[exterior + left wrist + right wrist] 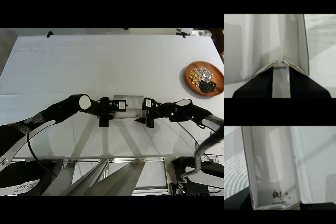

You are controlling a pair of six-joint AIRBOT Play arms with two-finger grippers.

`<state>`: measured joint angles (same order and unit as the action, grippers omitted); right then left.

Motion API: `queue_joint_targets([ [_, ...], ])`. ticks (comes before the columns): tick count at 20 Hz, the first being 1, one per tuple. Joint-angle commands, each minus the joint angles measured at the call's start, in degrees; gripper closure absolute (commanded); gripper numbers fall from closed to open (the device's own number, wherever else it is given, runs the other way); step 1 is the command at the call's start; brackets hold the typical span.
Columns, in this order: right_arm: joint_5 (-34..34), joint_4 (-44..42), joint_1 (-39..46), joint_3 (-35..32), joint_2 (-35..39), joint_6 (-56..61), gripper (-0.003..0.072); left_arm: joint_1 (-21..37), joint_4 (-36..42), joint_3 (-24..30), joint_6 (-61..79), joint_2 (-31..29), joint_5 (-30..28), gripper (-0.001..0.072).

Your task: Fold the box and place the chain.

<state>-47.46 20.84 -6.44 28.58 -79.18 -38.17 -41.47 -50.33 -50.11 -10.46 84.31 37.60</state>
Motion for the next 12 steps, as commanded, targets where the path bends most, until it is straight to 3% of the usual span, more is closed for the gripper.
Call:
queue_joint_targets([
  [1,0.1,-0.1,0.0,0.0,0.0,0.2,0.0283,-1.5,0.6,0.0,0.0,1.0,-2.6,0.0495],
  [2,0.1,-0.1,0.0,0.0,0.0,0.2,0.0283,-1.5,0.6,0.0,0.0,1.0,-2.9,0.0482],
  [3,0.1,-0.1,0.0,0.0,0.0,0.2,0.0283,-1.5,0.6,0.0,0.0,1.0,-2.9,0.0417],
  [8,0.1,-0.1,0.0,0.0,0.0,0.2,0.0283,-1.5,0.6,0.0,0.0,1.0,-2.9,0.0352],
  [10,0.1,-0.1,0.0,0.0,0.0,0.2,0.0283,-1.5,0.6,0.0,0.0,1.0,-2.9,0.0243],
  [12,0.1,-0.1,0.0,0.0,0.0,0.2,0.0283,-1.5,0.6,0.0,-0.1,1.0,-2.6,0.022],
])
